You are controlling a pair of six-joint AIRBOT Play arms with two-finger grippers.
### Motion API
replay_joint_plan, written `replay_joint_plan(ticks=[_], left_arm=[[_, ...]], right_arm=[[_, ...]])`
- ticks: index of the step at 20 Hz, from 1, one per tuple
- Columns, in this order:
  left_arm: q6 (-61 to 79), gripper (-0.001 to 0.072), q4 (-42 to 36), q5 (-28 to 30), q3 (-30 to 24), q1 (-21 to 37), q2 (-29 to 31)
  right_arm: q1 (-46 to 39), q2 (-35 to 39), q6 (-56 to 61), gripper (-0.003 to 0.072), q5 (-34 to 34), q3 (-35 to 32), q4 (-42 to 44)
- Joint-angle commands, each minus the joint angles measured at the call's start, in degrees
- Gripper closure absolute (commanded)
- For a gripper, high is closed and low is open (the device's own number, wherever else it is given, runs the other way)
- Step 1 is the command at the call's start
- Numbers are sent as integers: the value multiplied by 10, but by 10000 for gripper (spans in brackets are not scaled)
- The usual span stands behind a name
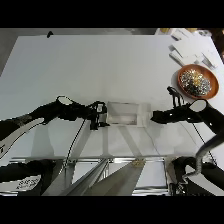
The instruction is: Fold the box and place the chain.
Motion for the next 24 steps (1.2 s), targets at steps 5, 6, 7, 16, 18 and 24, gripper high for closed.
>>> replay_joint_plan(ticks=[5,6,7,16,18,24], left_arm=[[0,639,0,-2,0,0,0],[0,639,0,-2,0,0,0],[0,639,0,-2,0,0,0],[0,639,0,-2,0,0,0],[0,639,0,-2,0,0,0],[0,639,0,-2,0,0,0]], right_arm=[[37,-26,-40,669,35,0,129],[37,-23,-53,669,46,0,143],[37,-18,-66,665,59,0,158],[40,30,-67,357,54,0,170],[59,29,-63,357,29,0,168],[154,25,81,345,-64,27,79]])
